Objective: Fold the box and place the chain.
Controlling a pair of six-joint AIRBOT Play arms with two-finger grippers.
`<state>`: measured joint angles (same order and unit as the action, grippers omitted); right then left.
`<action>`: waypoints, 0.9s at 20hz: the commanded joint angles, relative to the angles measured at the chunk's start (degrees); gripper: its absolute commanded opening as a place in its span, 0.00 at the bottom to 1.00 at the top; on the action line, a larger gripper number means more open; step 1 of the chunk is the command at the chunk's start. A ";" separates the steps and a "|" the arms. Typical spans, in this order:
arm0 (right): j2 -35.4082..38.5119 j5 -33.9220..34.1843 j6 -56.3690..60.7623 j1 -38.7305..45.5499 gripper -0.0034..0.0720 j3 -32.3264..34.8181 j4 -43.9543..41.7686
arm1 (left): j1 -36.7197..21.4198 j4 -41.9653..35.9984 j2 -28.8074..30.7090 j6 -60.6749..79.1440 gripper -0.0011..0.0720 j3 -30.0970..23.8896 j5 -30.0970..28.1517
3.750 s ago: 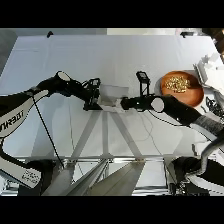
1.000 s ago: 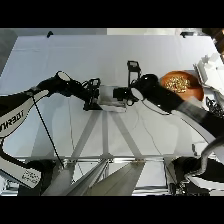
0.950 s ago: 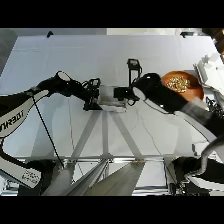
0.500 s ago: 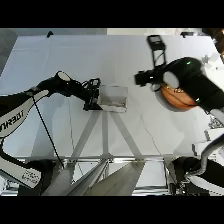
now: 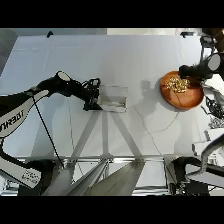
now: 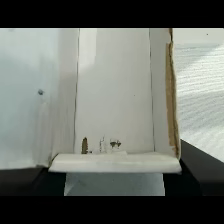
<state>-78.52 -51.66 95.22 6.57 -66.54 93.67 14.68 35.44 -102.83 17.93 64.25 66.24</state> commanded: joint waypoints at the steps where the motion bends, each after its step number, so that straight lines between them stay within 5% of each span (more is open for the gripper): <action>1: -7.28 1.25 -5.75 5.27 0.77 -2.78 -5.22 | 0.04 0.00 0.04 0.02 0.55 0.00 -0.02; 5: -16.92 -5.16 -5.51 5.64 0.77 -10.47 -5.33 | 0.04 0.00 0.04 0.02 0.55 0.00 -0.02; 10: -21.73 -5.11 -3.58 5.64 0.73 -11.19 -5.51 | 0.04 0.00 0.04 0.02 0.55 0.00 -0.02; 13: -22.45 -5.31 -3.58 5.64 0.53 -11.19 -5.51 | 0.04 0.00 0.04 0.02 0.55 0.00 -0.02; 16: -22.43 -5.20 -3.67 5.64 0.06 -11.19 -5.53 | 0.04 0.00 0.04 0.02 0.55 0.00 0.00; 18: -22.05 -6.43 -4.59 5.64 0.06 -11.19 -5.46 | 0.04 0.00 0.04 0.02 0.55 0.00 -0.02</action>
<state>-100.47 -56.69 91.44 12.19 -77.71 88.27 14.68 35.42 -102.83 17.93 64.25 66.24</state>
